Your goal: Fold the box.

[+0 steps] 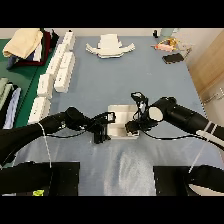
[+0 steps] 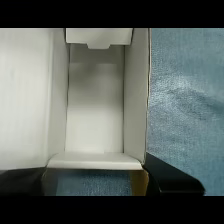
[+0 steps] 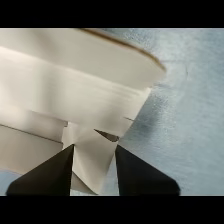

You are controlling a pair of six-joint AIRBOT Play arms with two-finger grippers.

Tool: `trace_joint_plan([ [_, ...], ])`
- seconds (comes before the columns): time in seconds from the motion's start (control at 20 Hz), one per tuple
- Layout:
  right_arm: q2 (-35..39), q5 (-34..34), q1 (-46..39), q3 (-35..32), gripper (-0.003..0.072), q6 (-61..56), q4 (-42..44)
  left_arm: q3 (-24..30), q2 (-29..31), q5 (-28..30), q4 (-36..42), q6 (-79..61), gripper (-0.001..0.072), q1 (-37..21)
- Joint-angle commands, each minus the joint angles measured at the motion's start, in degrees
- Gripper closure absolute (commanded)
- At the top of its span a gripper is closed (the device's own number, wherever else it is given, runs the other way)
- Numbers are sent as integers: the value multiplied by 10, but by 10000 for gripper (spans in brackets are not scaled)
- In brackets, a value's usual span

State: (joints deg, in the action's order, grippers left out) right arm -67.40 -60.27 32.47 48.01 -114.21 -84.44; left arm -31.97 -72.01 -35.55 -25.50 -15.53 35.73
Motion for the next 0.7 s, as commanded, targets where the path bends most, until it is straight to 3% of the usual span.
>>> trace_joint_plan([
  [0.0, -51, -50, 54, 54, 317, -120, -75, 0, 0, 0, 0, -1, 207, 0],
  [0.45, -98, -94, 58, 67, 323, -224, -97, 0, 0, 0, 0, -1, 207, 0],
  [0.6, -101, -94, 58, 67, 434, -225, -100, 0, 0, 0, 0, -1, 207, 0],
  [0.65, -102, -98, 59, 67, 559, -225, -102, 0, 0, 0, 0, -1, 207, 0],
])
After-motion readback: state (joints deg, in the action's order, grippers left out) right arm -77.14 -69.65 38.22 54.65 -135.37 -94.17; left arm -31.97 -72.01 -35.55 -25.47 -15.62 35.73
